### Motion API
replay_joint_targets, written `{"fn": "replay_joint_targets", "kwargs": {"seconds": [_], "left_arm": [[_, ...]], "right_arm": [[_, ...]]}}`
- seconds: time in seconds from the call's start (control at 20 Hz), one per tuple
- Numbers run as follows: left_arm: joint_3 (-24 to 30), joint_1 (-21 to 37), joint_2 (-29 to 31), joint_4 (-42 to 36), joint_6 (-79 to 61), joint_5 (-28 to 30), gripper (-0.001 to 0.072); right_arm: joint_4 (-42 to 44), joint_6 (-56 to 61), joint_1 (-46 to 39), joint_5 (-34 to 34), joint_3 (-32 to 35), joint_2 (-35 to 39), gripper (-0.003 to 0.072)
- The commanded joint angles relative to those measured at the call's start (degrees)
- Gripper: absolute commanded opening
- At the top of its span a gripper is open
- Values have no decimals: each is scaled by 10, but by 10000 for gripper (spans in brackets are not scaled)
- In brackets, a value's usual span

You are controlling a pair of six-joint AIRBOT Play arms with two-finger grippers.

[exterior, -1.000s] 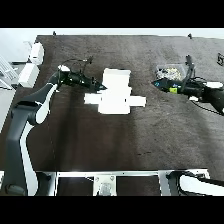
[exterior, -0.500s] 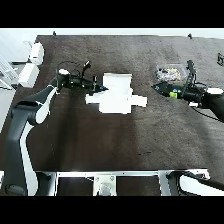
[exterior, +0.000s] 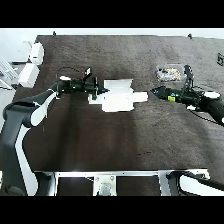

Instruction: Fold the box and place the chain.

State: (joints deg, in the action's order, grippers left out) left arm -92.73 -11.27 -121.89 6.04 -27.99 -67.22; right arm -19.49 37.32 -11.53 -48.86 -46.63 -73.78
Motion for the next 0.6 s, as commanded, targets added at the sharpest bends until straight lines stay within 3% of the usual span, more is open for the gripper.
{"fn": "replay_joint_targets", "kwargs": {"seconds": [0.0, 0.55], "left_arm": [[18, -4, 8, 6, -34, 18, 16], [18, -4, 7, 35, -40, -28, 17]], "right_arm": [[0, -3, 1, 0, 1, 0, 221], [0, -3, 16, -1, 2, 0, 222]]}}
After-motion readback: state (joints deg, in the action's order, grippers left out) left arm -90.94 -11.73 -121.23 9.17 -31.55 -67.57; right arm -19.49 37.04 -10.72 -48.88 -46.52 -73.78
